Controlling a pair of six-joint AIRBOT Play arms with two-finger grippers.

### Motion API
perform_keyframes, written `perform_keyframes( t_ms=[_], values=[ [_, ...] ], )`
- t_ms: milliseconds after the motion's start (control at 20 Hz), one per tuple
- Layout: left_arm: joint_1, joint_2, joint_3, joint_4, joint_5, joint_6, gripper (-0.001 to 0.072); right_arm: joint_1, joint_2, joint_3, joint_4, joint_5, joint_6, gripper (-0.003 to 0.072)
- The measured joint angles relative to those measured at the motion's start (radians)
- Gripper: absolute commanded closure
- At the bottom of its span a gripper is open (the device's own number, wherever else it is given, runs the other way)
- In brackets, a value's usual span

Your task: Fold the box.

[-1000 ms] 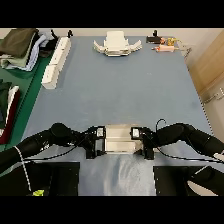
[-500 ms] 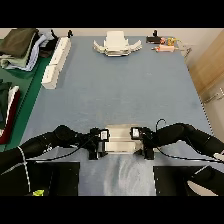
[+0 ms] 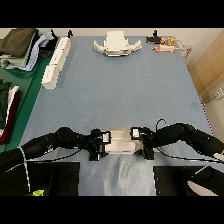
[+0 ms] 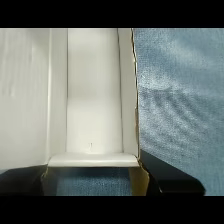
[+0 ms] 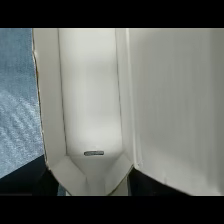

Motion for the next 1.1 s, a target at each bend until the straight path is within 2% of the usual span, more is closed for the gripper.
perform_keyframes(
  t_ms=[1100],
  values=[
    [-0.004, 0.0, 0.0, 0.004, 0.006, -0.014, 0.019, 0.0, 0.0, 0.0, 0.0, 0.0, 0.0, 0.0184]
  ],
)
